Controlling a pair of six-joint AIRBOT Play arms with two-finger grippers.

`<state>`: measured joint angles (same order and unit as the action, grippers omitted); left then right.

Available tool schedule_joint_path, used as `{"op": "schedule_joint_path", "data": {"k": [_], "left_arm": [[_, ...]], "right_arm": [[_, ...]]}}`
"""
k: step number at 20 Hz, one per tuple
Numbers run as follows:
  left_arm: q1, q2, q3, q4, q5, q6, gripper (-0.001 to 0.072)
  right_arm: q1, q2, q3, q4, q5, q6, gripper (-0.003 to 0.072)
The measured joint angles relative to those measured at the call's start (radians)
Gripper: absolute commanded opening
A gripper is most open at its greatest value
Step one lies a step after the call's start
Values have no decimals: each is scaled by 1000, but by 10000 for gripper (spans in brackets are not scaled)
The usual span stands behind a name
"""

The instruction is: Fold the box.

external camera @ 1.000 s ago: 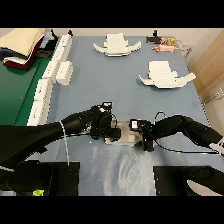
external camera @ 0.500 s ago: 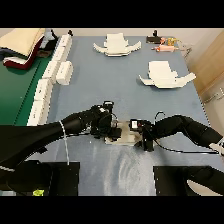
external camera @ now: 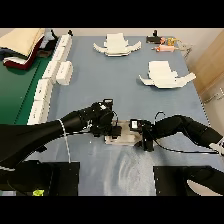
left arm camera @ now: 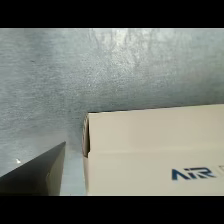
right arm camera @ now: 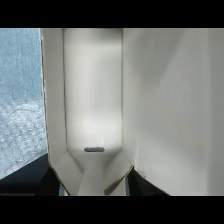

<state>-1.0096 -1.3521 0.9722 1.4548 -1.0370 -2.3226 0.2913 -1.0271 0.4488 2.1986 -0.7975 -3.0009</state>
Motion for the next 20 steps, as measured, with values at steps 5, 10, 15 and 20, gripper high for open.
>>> {"op": "schedule_joint_path", "data": {"k": [5,10,15,20], "left_arm": [[-21,-1,24,33,-37,-64,522],[-51,-26,29,63,-48,-102,486],[-63,-46,29,80,-23,-116,8],[-77,-53,29,100,-14,-143,14]], "right_arm": [[0,0,0,0,0,0,464],[0,0,0,0,0,0,464],[0,0,0,0,0,0,463],[0,0,0,-1,-2,3,463]]}}
